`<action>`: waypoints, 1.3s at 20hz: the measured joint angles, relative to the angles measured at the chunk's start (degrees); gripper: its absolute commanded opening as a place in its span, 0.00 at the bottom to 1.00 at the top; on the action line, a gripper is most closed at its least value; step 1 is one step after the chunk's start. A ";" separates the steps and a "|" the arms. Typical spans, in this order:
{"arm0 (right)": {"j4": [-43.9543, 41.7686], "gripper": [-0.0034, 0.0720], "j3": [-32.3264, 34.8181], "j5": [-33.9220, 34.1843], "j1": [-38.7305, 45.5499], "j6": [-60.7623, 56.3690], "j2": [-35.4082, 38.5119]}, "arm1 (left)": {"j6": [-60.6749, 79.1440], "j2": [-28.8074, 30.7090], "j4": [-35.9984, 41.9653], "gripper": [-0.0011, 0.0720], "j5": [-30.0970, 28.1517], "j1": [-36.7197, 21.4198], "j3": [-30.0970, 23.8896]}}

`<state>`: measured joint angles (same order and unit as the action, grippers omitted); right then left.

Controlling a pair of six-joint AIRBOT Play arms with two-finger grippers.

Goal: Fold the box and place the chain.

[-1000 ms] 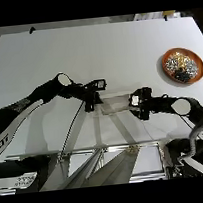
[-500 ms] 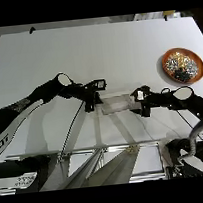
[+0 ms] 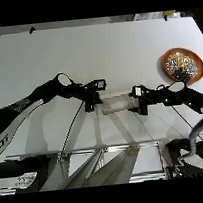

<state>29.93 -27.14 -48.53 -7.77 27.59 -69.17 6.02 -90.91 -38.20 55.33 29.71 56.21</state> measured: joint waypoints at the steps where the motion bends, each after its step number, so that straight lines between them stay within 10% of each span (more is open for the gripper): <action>1: 0.00 0.95 -0.07 -0.74 0.00 0.44 -0.59 | 0.02 0.00 0.00 0.03 0.00 0.00 0.00; 26: 1.25 0.59 -0.31 -3.19 -1.57 1.31 -4.74 | 0.00 0.00 -0.02 0.03 0.07 0.02 0.00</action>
<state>31.18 -27.44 -51.72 -9.34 28.91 -73.91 6.02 -90.91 -38.22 55.40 29.74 56.21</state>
